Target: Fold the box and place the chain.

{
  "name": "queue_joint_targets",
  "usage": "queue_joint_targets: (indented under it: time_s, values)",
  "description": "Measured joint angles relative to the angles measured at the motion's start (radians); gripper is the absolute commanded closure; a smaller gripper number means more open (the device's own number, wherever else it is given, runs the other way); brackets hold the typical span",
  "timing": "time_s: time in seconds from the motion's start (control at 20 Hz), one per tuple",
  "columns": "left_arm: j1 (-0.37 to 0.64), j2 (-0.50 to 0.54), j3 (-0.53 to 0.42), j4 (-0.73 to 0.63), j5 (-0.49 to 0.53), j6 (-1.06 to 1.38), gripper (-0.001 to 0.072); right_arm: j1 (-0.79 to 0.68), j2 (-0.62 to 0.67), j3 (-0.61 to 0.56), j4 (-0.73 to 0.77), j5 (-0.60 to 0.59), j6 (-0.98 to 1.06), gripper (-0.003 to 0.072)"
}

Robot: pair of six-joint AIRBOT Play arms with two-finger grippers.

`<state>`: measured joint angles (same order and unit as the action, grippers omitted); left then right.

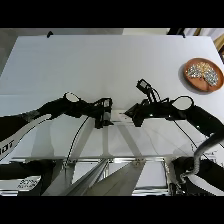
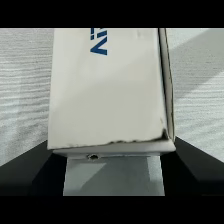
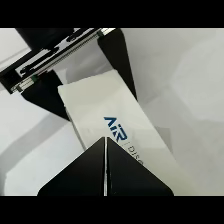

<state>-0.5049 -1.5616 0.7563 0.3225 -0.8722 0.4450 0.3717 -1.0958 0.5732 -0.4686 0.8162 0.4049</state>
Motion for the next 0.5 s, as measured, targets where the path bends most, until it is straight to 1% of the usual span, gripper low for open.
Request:
queue_joint_targets:
  time_s: [0.5]
  values:
    - [0.000, 0.000, 0.000, 0.000, 0.000, 0.000, 0.0567, -0.011, 0.000, -0.010, -0.041, 0.053, -0.013, 0.0674]
